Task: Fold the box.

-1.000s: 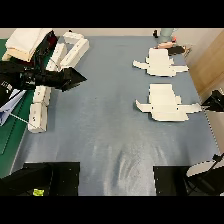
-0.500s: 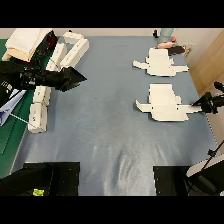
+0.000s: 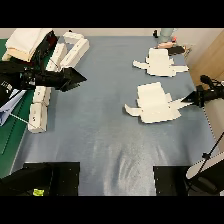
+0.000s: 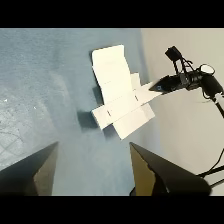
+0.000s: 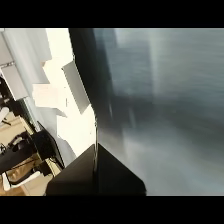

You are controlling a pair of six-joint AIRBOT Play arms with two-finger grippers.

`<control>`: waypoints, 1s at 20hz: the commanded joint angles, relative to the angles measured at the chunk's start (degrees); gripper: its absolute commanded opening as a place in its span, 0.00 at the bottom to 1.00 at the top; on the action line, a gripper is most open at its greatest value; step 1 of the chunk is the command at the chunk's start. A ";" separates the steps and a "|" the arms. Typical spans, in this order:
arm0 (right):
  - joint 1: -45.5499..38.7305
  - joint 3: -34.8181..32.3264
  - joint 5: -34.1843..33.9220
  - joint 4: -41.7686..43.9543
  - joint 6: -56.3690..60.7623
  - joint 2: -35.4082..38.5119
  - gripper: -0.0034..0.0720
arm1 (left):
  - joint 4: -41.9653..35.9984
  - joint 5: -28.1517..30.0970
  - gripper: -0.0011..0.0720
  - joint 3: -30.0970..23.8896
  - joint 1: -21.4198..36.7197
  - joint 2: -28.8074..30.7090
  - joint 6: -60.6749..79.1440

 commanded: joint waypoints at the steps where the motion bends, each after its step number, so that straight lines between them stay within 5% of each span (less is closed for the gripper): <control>1: 6.69 -7.41 -6.36 0.92 -1.07 6.71 0.05 | 0.83 -2.73 0.77 0.00 0.15 -0.02 2.49; 9: 25.46 -46.51 -39.43 5.60 -0.44 39.80 0.05 | 15.04 -6.32 0.76 -1.51 0.17 -0.04 3.21; 11: 31.80 -53.53 -45.83 6.43 1.38 46.62 0.05 | 15.96 -6.10 0.97 -3.58 -0.09 -0.81 2.99; 15: 44.44 -58.10 -53.75 6.05 2.71 56.46 0.05 | 15.91 0.55 0.97 -6.21 -1.60 -4.35 5.14; 20: 50.23 -58.07 -56.35 4.70 6.97 59.49 0.05 | 12.96 4.31 0.97 -6.19 -5.77 -11.52 9.09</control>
